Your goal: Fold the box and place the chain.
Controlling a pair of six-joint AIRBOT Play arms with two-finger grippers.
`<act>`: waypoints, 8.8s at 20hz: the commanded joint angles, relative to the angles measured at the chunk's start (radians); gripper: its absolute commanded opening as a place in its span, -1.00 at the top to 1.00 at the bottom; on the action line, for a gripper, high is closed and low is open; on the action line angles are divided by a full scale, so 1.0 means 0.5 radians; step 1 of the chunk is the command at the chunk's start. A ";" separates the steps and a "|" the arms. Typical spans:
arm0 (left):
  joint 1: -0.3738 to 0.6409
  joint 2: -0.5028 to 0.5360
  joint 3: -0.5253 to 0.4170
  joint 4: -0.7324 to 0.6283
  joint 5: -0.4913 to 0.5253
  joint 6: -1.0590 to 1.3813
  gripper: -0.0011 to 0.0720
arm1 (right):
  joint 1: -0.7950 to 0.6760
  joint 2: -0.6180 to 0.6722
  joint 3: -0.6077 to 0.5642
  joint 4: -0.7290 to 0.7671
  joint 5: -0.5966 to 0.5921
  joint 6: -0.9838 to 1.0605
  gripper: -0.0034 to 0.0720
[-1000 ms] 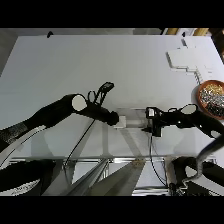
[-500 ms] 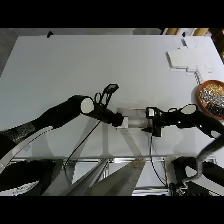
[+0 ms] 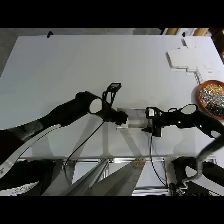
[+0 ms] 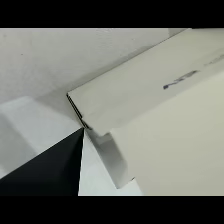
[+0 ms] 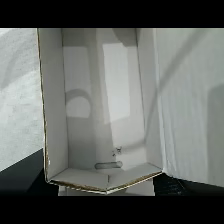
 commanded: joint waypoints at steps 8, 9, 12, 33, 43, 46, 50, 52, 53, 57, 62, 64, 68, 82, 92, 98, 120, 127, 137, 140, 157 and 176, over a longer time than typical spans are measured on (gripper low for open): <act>-0.118 -0.345 0.444 0.367 -0.500 -0.791 -0.09 | 0.001 0.002 -0.001 0.000 -0.001 0.001 0.07; -0.124 -0.369 0.478 0.355 -0.530 -0.830 0.05 | 0.001 0.002 -0.001 0.001 -0.001 0.000 0.07; -0.124 -0.410 0.507 0.356 -0.578 -0.919 0.06 | 0.001 0.002 -0.001 0.001 0.000 0.000 0.07; -0.185 -0.539 0.508 0.460 -0.578 -1.045 0.66 | 0.001 0.002 -0.001 0.001 0.000 0.001 0.07; -0.180 -0.531 0.508 0.447 -0.580 -1.045 0.94 | 0.001 0.002 -0.001 0.000 -0.001 0.001 0.07; -0.137 -0.455 0.508 0.452 -0.571 -1.032 -0.01 | 0.001 0.002 -0.001 0.001 0.000 0.001 0.07; -0.041 -0.272 0.507 0.465 -0.593 -0.687 -0.60 | 0.001 0.002 -0.001 0.001 0.000 0.001 0.07; 0.017 -0.188 0.507 0.454 -0.597 -0.485 -0.60 | 0.001 0.002 -0.001 0.001 -0.001 0.000 0.07; 0.047 -0.148 0.507 0.444 -0.624 -0.351 -0.60 | 0.001 0.002 -0.001 0.000 0.000 0.001 0.07; 0.130 0.095 0.379 0.519 -0.803 0.451 -0.61 | 0.001 0.002 -0.001 0.001 -0.001 0.001 0.07; 0.414 0.554 -0.333 -0.221 -0.238 2.339 -0.61 | 0.001 0.002 -0.001 0.000 -0.001 0.000 0.07; 0.540 0.553 -0.539 -0.579 -0.107 3.164 -0.61 | 0.001 0.002 -0.001 0.000 0.000 0.000 0.07; 0.617 0.269 -0.656 -0.927 -0.025 4.204 -0.61 | 0.001 0.002 -0.001 0.000 -0.001 0.000 0.07; 0.504 0.028 -0.658 -1.533 0.123 4.561 -0.94 | 0.001 0.002 -0.001 0.001 -0.001 0.000 0.07; 0.440 -0.076 -0.658 -1.713 0.185 4.560 -0.95 | 0.001 0.002 -0.002 0.001 0.000 0.001 0.07; 0.440 -0.105 -0.658 -1.730 0.223 4.560 -0.93 | 0.001 0.002 -0.001 0.000 -0.001 0.000 0.07; 0.425 -0.154 -0.658 -1.759 0.290 4.562 0.45 | 0.001 0.002 -0.001 0.000 0.000 0.000 0.07; 0.425 -0.153 -0.658 -1.729 0.280 4.561 0.40 | 0.001 0.002 -0.001 0.001 0.000 0.000 0.07; 0.425 -0.153 -0.658 -1.729 0.281 4.561 0.40 | 0.001 0.002 -0.001 0.001 -0.001 0.000 0.07; 0.425 -0.153 -0.658 -1.729 0.281 4.561 0.40 | 0.001 0.002 -0.001 0.000 -0.001 0.000 0.07; 0.425 -0.154 -0.658 -1.729 0.281 4.561 0.40 | 0.001 0.002 -0.001 0.001 -0.014 0.000 0.07; 0.425 -0.153 -0.658 -1.729 0.281 4.560 0.40 | 0.001 0.613 -0.001 -0.780 0.042 0.649 -0.88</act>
